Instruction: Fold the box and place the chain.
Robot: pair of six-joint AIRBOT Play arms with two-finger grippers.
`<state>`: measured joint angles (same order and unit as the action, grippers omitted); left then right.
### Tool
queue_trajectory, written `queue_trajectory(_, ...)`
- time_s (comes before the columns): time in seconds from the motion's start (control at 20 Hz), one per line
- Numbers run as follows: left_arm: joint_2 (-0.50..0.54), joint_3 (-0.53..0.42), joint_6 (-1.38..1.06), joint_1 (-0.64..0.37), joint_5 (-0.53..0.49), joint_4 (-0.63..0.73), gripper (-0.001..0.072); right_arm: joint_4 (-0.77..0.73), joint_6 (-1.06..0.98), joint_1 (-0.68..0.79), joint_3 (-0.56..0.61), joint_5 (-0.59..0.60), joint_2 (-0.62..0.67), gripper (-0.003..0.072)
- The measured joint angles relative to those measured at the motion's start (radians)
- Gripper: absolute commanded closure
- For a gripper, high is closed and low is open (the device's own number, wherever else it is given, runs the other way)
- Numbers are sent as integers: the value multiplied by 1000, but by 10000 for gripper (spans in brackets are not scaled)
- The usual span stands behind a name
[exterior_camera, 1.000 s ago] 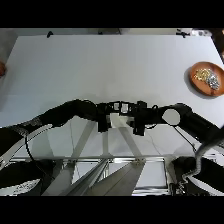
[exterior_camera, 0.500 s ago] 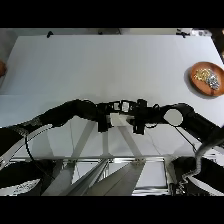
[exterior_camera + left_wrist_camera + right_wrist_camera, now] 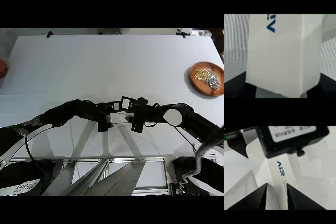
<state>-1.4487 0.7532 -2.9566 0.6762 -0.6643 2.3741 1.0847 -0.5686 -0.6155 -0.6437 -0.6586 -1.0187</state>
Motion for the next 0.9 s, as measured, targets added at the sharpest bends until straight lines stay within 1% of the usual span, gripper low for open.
queue_trajectory(0.45,0,0,-1,0,2,0,435,13,-34,0,0,12,-39,460)
queue_trajectory(0.9,0,0,-3,0,1,-2,435,18,-39,0,24,-6,-46,451)
